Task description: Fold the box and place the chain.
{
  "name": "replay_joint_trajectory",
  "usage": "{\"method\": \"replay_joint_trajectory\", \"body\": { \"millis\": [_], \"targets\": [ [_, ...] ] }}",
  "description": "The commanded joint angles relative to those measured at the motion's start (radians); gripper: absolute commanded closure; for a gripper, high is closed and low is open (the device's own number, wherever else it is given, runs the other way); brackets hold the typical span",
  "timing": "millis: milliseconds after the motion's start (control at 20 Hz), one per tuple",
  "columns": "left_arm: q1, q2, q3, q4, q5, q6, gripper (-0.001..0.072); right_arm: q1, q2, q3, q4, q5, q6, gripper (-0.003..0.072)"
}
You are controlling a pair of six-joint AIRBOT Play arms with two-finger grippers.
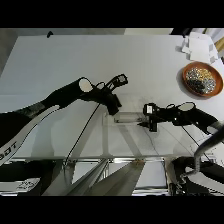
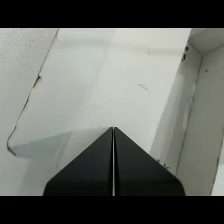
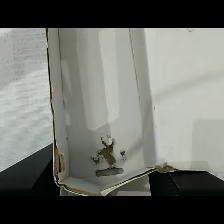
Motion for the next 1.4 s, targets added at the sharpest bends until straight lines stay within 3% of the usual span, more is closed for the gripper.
{"method": "replay_joint_trajectory", "body": {
  "millis": [0,250,550,850,1350],
  "targets": [
    [0.017,0.051,0.000,0.064,-0.032,-0.001,0.0707,0.000,0.000,0.000,0.000,0.000,0.001,0.0274],
    [0.075,0.135,0.000,0.176,-0.187,-0.026,0.0707,0.000,0.000,0.000,0.000,0.000,0.001,0.0274],
    [0.098,0.141,-0.001,0.189,-0.387,-0.023,0.0707,0.000,0.000,0.000,0.000,0.000,0.001,0.0274],
    [0.097,0.140,-0.008,0.197,-0.389,-0.022,0.0708,0.000,0.000,0.000,0.000,0.000,0.001,0.0274],
    [0.099,0.134,-0.097,0.233,-0.337,-0.022,0.0708,0.000,0.000,0.000,0.000,0.000,0.001,0.0274]
  ]
}}
